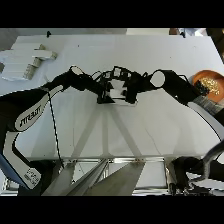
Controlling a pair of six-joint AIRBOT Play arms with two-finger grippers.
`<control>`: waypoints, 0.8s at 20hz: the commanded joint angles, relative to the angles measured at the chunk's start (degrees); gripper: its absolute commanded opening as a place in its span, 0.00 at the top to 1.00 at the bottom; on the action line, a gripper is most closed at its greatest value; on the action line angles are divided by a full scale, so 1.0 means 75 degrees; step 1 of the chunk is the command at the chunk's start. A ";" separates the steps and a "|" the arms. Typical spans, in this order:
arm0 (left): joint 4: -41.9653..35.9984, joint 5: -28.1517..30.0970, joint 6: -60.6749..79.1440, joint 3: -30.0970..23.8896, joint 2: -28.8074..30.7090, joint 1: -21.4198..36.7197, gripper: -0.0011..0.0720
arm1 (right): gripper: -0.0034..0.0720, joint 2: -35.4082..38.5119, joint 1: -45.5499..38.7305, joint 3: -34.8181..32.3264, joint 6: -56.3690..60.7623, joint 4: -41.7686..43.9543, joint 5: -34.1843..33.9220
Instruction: Fold the box and place the chain.
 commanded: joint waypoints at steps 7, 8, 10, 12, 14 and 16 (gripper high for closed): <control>0.0003 0.0012 0.0012 0.0003 0.0003 0.0000 0.50 | 0.54 -0.0157 0.0006 -0.0015 0.0000 -0.0134 -0.0079; 0.0003 0.0012 0.0012 0.0003 0.0003 0.0000 0.50 | 0.54 -0.0210 0.0006 -0.0015 0.0000 -0.0134 -0.0082; 0.0003 0.0012 0.0012 0.0003 0.0003 0.0000 0.50 | 0.54 -0.0300 0.0006 -0.0015 0.0003 -0.0137 -0.0082; 0.0003 0.0012 0.0012 0.0003 0.0003 0.0000 0.50 | 0.55 -0.0321 0.0006 -0.0015 0.0044 -0.0137 -0.0079; 0.0003 0.0012 0.0012 0.0003 0.0003 0.0000 0.50 | 0.57 -0.0321 0.0006 -0.0015 0.0085 -0.0137 -0.0052; 0.0003 0.0012 0.0012 0.0003 0.0003 0.0000 0.50 | 0.57 -0.0347 0.0006 -0.0020 0.0087 -0.0134 0.0029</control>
